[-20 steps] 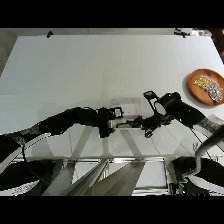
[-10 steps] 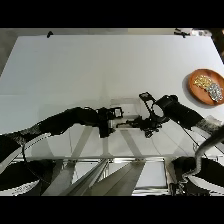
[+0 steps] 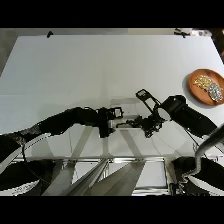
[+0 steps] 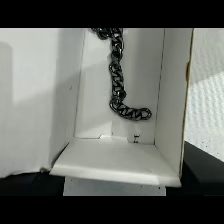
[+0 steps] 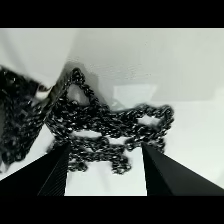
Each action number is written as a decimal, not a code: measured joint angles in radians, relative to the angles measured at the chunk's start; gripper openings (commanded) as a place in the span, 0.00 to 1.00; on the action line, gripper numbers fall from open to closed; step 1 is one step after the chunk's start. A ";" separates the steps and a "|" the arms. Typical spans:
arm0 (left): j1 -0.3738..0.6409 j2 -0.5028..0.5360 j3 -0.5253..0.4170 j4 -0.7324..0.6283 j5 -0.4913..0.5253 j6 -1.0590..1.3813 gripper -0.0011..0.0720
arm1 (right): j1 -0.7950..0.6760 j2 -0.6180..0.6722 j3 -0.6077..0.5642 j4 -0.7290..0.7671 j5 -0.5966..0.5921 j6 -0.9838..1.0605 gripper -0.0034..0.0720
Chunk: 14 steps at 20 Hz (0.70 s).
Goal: Fold the box and place the chain.
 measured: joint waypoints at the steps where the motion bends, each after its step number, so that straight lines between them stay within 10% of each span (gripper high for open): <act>1: 0.000 0.000 0.000 0.000 0.000 0.000 0.03 | -0.001 0.004 0.000 -0.008 0.003 -0.074 0.70; 14: 0.000 0.000 0.000 0.000 0.000 -0.001 0.03 | -0.002 0.013 -0.031 0.041 -0.002 -0.788 0.74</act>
